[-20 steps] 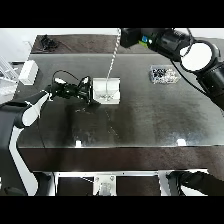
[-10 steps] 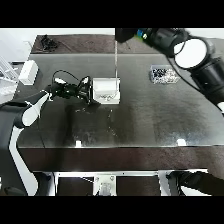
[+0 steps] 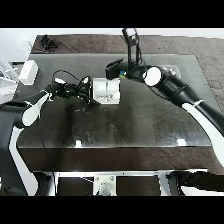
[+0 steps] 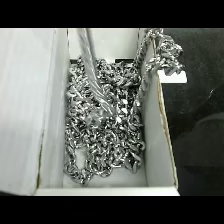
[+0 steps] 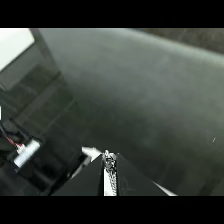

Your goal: Fold the box and place the chain.

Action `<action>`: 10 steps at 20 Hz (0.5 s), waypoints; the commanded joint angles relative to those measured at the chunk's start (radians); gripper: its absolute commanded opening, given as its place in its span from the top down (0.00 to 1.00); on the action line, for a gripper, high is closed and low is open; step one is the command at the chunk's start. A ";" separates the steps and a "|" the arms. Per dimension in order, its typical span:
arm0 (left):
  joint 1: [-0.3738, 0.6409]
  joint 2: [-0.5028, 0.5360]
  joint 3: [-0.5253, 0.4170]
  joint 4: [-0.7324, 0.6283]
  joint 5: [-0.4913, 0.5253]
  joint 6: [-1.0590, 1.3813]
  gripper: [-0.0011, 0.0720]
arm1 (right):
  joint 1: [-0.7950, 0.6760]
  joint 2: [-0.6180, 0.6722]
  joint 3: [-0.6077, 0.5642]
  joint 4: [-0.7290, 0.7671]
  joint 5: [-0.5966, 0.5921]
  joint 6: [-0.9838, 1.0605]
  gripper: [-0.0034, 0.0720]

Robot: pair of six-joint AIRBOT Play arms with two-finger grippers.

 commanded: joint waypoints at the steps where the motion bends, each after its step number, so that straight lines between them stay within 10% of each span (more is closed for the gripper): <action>1: 0.000 0.000 0.000 0.000 0.000 0.000 0.50 | 0.008 -0.061 -0.052 0.039 0.007 0.006 0.95; 10: 0.000 0.000 0.000 0.000 0.000 0.000 0.50 | 0.007 -0.152 -0.055 0.037 0.128 -0.006 0.94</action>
